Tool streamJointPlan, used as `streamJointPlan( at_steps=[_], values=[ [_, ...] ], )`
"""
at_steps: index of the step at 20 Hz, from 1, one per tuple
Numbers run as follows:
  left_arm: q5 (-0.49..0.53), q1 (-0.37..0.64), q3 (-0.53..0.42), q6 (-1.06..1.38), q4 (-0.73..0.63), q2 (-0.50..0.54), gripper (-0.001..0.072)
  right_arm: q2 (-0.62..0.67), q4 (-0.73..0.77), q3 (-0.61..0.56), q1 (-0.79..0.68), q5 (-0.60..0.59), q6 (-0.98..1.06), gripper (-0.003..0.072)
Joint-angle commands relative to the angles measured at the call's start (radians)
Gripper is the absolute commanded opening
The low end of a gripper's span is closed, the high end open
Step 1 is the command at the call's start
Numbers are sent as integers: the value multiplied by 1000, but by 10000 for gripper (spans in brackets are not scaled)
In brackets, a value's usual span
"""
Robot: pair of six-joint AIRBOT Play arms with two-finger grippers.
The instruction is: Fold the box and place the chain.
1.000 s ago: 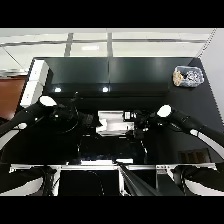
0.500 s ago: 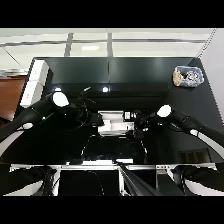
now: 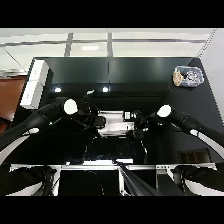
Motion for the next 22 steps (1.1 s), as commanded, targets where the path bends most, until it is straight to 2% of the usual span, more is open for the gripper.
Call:
streamJointPlan(
  at_steps=[1, 5, 9, 10, 11, 12, 17, 22],
  values=[
    [9, -24, 2, -114, 77, -8, 395, -1, 0, 0, 0, 0, 0, 191],
    [-17, -106, 56, -303, 260, -29, 395, -1, 0, 0, 0, 0, 0, 191],
    [-146, -196, 148, -486, 407, -93, 393, -1, 0, 0, 0, 0, 0, 191],
    [-173, -208, 165, -504, 421, -114, 388, -1, 0, 0, 0, 0, 0, 191],
    [-187, -211, 175, -509, 423, -131, 310, -1, 0, 0, 0, 0, 0, 191],
    [-188, -211, 177, -513, 422, -140, 283, -1, 0, 0, 0, 0, 0, 191],
    [-196, -211, 195, -568, 404, -148, 283, -1, 0, 0, 0, 0, 0, 191],
    [-248, -211, 232, -578, 404, -185, 270, -1, 0, 0, 0, 0, 0, 191]
  ],
)
